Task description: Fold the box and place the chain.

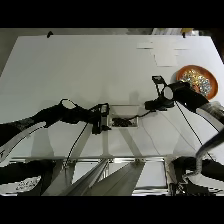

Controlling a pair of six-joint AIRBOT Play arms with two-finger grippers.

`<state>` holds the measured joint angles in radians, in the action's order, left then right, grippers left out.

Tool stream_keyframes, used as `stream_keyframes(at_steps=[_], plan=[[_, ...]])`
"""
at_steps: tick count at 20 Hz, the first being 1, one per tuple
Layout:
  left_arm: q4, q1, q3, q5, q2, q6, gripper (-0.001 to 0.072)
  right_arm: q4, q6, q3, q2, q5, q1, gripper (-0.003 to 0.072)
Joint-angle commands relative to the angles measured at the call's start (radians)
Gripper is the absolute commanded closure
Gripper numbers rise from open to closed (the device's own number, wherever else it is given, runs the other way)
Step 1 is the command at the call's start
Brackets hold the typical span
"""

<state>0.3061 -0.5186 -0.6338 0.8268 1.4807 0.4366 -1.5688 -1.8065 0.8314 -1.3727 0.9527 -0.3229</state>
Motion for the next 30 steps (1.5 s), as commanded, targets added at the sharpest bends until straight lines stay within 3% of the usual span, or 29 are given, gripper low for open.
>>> stream_keyframes(at_steps=[1, 3, 4, 8, 13, 19, 23, 30], plan=[[0.000, 0.000, 0.000, 0.000, 0.000, 0.000, 0.0488, -0.002, -0.003, 0.000, -0.011, 0.002, -0.001, 0.0356], [0.000, 0.000, 0.000, 0.000, 0.000, 0.000, 0.0488, -0.002, 0.001, 0.000, -0.011, 0.005, -0.001, 0.0593], [0.000, 0.000, 0.000, 0.000, 0.000, 0.000, 0.0488, -0.002, 0.006, 0.000, -0.011, 0.009, -0.001, 0.0672], [0.000, 0.000, 0.000, 0.000, 0.000, 0.000, 0.0488, -0.002, 0.066, 0.000, 0.008, 0.053, -0.002, 0.0673], [0.000, 0.000, 0.000, 0.000, 0.000, 0.000, 0.0488, 0.015, 0.145, 0.000, 0.149, 0.131, -0.002, 0.0673], [0.000, 0.000, 0.000, 0.000, 0.000, 0.000, 0.0488, 0.211, 0.223, 0.000, 0.375, 0.161, -0.085, 0.0673], [0.000, 0.000, 0.000, 0.000, 0.000, 0.000, 0.0488, 0.269, 0.216, 0.000, 0.417, 0.105, -0.256, 0.0673], [0.000, 0.000, 0.000, 0.000, 0.000, 0.000, 0.0488, 0.281, 0.135, 0.000, 0.417, -0.113, -0.486, 0.0673]])
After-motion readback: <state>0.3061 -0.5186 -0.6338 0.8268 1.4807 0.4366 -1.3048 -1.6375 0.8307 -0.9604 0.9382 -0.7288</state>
